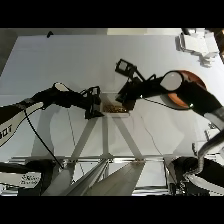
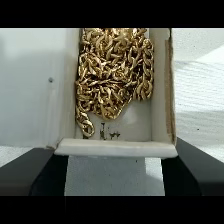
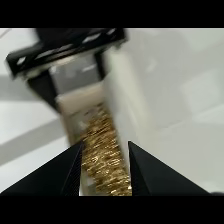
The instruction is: Fold the box and place the chain.
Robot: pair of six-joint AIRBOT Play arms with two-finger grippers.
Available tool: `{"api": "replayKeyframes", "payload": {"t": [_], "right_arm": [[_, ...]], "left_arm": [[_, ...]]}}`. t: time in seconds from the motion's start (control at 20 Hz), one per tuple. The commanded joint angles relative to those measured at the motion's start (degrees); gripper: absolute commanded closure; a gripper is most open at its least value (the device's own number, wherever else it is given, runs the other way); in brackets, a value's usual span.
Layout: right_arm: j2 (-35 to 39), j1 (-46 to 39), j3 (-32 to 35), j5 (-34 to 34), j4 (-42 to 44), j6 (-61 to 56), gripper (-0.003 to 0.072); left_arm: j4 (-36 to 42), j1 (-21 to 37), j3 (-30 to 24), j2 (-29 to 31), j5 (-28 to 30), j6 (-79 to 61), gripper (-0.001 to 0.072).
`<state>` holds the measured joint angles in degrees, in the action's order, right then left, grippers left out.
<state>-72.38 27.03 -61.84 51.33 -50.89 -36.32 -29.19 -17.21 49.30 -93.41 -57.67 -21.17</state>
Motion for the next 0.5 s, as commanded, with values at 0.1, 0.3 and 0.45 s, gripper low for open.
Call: {"api": "replayKeyframes", "payload": {"t": [0.1, 0.3, 0.45], "right_arm": [[-12.41, -7.13, -13.73, 10.1, 1.09, -4.22, 0.0373], [-23.21, -9.29, -18.1, 21.33, 13.73, -1.99, 0.0371], [-26.03, -8.59, -18.1, 28.09, 15.28, 0.76, 0.0371]], "left_arm": [[-0.02, -0.02, -0.04, 0.02, 0.0, 0.0, 0.0316], [-0.02, -0.02, -0.04, 0.02, 0.02, 0.0, 0.0316], [-0.02, -0.02, -0.04, 0.02, 0.02, 0.0, 0.0316]]}}
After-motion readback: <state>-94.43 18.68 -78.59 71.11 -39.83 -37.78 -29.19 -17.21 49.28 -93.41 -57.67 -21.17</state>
